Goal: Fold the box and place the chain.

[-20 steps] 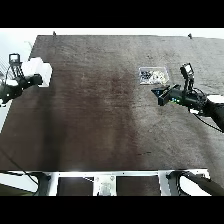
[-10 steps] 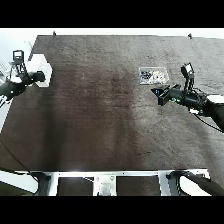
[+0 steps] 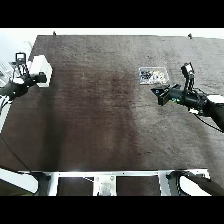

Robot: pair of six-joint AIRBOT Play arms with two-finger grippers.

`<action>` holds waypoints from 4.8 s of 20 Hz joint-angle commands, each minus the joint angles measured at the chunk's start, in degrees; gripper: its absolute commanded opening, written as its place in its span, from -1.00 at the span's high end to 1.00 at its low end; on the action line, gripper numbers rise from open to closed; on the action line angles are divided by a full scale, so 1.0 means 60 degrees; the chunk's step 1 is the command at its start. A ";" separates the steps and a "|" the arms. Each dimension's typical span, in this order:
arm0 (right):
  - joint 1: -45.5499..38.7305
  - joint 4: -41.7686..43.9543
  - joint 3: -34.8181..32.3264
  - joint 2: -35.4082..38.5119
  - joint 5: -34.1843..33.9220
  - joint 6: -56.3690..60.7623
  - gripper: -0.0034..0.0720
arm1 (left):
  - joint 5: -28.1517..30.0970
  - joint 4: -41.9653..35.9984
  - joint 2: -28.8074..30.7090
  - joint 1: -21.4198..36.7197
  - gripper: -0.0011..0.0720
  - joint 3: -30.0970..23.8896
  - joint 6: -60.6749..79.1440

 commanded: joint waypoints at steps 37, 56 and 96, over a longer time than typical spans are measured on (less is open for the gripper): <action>0.0007 0.0058 0.0000 0.0000 -0.0073 -0.0113 -0.69 | -0.2754 0.0164 0.0066 0.0823 -1.00 0.0095 0.0918; 0.0004 0.0058 0.0000 0.0000 0.0076 -0.0109 -0.69 | -0.4907 0.3526 0.0087 0.1705 -1.00 0.0098 -0.0506; 0.0109 0.0135 -0.5909 0.7093 -0.3858 0.0929 0.88 | -0.3646 -0.6466 1.3537 0.2120 0.91 -1.0488 0.6648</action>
